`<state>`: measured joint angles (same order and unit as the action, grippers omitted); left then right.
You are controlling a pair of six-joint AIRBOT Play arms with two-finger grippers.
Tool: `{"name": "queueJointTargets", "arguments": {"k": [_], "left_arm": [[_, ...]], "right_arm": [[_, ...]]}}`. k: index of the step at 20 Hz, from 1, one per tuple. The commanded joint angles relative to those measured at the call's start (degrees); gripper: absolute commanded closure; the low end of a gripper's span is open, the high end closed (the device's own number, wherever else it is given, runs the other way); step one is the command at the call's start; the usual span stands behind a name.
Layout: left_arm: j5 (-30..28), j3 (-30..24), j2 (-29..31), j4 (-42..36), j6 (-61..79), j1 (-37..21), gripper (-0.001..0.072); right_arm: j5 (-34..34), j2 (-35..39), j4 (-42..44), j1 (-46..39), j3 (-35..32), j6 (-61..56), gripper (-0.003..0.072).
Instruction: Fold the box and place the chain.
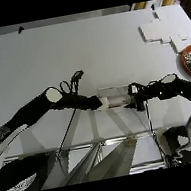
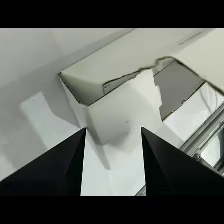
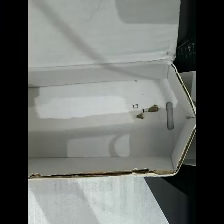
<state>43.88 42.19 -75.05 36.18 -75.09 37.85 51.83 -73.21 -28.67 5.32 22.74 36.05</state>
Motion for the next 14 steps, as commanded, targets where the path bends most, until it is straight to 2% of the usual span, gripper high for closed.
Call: {"name": "queueJointTargets", "arguments": {"k": [1, 5, 9, 14], "left_arm": [[-0.9, 1.8, -0.9, 4.0, -4.2, 1.9, 0.0316], [-0.9, 4.5, -1.7, 11.8, -12.2, 3.1, 0.0316], [-0.4, 4.6, -1.7, 18.4, -19.7, 3.8, 0.0316], [-1.3, 5.6, -1.7, 18.8, -21.9, 5.5, 0.0316]], "right_arm": [[0.0, 0.0, 0.0, 0.0, 0.0, 0.0, 0.0301], [0.0, 0.0, 0.0, 0.0, 0.0, 0.0, 0.0301], [0.0, 0.0, 0.0, 0.0, 0.0, 0.0, 0.0301], [0.0, 0.0, 0.0, 0.0, 0.0, 0.0, 0.0301]]}}
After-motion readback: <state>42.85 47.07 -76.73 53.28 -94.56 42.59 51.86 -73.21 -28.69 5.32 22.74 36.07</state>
